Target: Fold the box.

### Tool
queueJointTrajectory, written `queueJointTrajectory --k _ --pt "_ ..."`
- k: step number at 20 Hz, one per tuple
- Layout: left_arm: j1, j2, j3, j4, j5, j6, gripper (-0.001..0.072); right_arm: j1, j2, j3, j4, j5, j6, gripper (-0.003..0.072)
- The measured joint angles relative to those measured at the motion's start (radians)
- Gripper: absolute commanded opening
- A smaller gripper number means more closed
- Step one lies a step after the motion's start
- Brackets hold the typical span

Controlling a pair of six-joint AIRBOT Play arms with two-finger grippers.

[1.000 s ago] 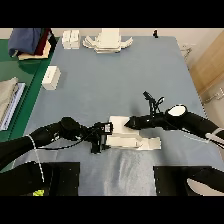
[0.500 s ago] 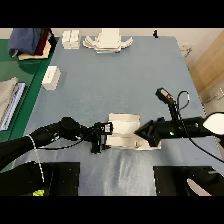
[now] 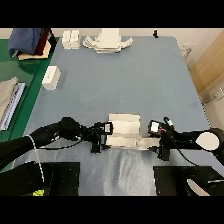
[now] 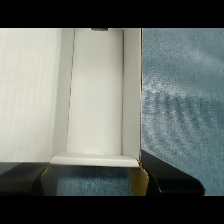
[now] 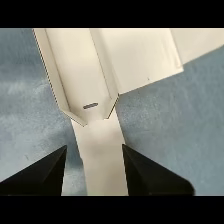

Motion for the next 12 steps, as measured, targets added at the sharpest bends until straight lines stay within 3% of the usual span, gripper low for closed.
queueJointTrajectory --k 7,8,9,10,12 --pt "0.0 0.0 0.0 0.0 0.0 0.0 0.0421 0.106 -0.113 -0.032 0.013 -0.196 -0.186 0.0503" --pt "0.0 0.0 0.0 0.0 0.0 0.0 0.0421 0.115 -0.118 -0.034 0.027 -0.214 -0.198 0.0451" --pt "0.0 0.0 0.0 0.0 0.0 0.0 0.0421 0.121 -0.122 -0.034 0.044 -0.227 -0.213 0.032" --pt "0.0 0.0 0.0 0.0 0.0 0.0 0.0421 0.125 -0.126 -0.035 0.066 -0.236 -0.224 0.0263" --pt "0.0 0.0 0.0 0.0 0.0 0.0 0.0421 0.13 -0.129 -0.035 0.108 -0.245 -0.246 0.0256"
